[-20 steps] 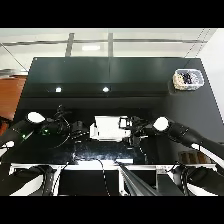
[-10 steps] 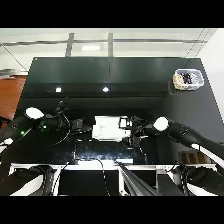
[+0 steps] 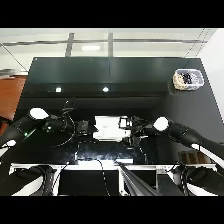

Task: Fold the box and place the chain.

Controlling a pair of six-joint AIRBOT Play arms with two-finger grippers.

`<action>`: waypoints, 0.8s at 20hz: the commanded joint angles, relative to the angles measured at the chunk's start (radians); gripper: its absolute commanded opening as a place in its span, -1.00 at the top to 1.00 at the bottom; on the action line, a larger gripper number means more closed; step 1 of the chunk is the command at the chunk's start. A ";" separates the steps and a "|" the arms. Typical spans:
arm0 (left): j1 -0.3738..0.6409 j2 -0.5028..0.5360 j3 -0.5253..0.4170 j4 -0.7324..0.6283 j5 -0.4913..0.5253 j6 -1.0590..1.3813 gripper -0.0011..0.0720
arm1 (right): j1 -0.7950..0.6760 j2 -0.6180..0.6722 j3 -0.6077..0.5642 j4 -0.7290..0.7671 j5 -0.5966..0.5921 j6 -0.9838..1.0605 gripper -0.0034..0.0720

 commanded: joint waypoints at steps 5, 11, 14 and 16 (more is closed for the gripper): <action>-0.176 0.095 0.001 0.132 0.212 -0.373 -0.99 | 0.000 0.000 0.000 -0.001 0.000 0.000 0.10; -0.320 0.148 0.001 0.230 0.319 -0.579 -0.99 | 0.000 0.000 0.000 -0.002 -0.014 0.000 0.10; -0.341 0.148 0.001 0.231 0.323 -0.601 -0.93 | 0.000 0.000 0.000 -0.003 -0.019 0.000 0.10; -0.347 0.148 0.001 0.232 0.323 -0.606 -0.93 | 0.000 0.000 0.000 -0.003 -0.019 0.000 0.10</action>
